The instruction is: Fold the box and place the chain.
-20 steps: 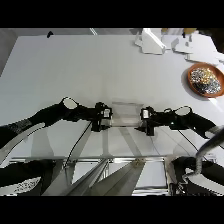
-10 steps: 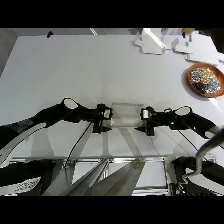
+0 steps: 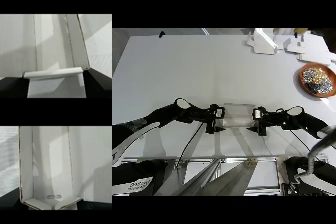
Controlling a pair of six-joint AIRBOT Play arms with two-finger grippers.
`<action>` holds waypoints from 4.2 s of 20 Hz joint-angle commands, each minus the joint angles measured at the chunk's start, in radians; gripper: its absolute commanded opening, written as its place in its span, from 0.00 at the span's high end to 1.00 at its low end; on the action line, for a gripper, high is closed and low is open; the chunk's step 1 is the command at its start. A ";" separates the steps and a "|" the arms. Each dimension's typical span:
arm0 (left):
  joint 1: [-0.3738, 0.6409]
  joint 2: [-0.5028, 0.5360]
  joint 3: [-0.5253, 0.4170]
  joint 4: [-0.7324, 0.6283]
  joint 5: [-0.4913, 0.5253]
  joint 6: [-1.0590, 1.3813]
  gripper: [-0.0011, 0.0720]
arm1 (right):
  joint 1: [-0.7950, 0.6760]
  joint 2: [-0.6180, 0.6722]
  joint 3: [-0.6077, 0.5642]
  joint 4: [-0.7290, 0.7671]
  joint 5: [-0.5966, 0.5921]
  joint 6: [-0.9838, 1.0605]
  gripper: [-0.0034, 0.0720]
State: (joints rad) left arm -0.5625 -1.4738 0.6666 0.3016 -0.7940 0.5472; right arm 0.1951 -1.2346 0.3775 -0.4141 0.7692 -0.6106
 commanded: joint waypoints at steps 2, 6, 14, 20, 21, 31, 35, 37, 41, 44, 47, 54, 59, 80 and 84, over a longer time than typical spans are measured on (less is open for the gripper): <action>0.000 -0.015 0.000 -0.040 0.013 0.014 0.04 | 0.000 0.000 0.001 0.000 0.001 0.000 0.61; 0.000 -0.015 0.000 -0.047 0.020 0.013 0.27 | 0.000 0.000 0.001 0.000 0.001 0.000 0.61; 0.002 -0.028 0.000 -0.046 0.023 0.010 0.64 | 0.000 0.000 0.001 0.000 0.001 0.000 0.61; 0.000 -0.028 0.000 -0.047 0.016 0.010 0.64 | 0.000 0.000 0.001 0.000 0.001 0.000 0.61; 0.000 -0.028 0.000 -0.047 0.016 0.010 0.64 | 0.000 0.000 0.001 0.000 0.001 0.000 0.61; 0.000 -0.028 0.000 -0.047 0.016 0.010 0.64 | 0.000 0.001 0.001 0.008 0.002 0.005 0.56; 0.000 -0.028 0.000 -0.047 0.016 0.010 0.64 | -0.022 0.048 0.001 -0.041 -0.004 0.048 0.04; 0.000 -0.028 0.000 -0.047 0.015 0.010 0.64 | -0.068 0.099 0.001 -0.119 -0.002 0.127 0.04; 0.000 -0.027 0.000 -0.047 0.016 0.010 0.64 | -0.192 0.228 0.001 -0.369 0.092 0.365 0.04; 0.000 -0.027 0.000 -0.047 0.016 0.010 0.64 | -0.247 0.370 0.001 -0.480 0.188 0.473 0.05; 0.000 -0.027 0.000 -0.047 0.016 0.010 0.64 | -0.253 0.521 0.001 -0.514 0.265 0.518 0.15; 0.000 -0.027 0.000 -0.047 0.014 0.010 0.64 | -0.128 0.578 0.001 -0.084 0.233 0.514 0.93; 0.000 -0.027 0.000 -0.047 0.012 0.010 0.64 | 0.069 0.387 0.001 0.163 -0.121 0.445 0.93; 0.000 -0.027 0.000 -0.047 0.012 0.010 0.64 | 0.122 0.484 0.072 -0.512 -0.019 1.058 0.93; 0.000 -0.027 0.000 -0.047 0.012 0.010 0.64 | 0.121 0.517 0.070 -0.770 0.140 1.015 0.93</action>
State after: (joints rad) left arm -0.5625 -1.5021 0.6666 0.2550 -0.7826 0.5575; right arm 0.3157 -0.7578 0.4454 -0.9665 0.7689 0.4095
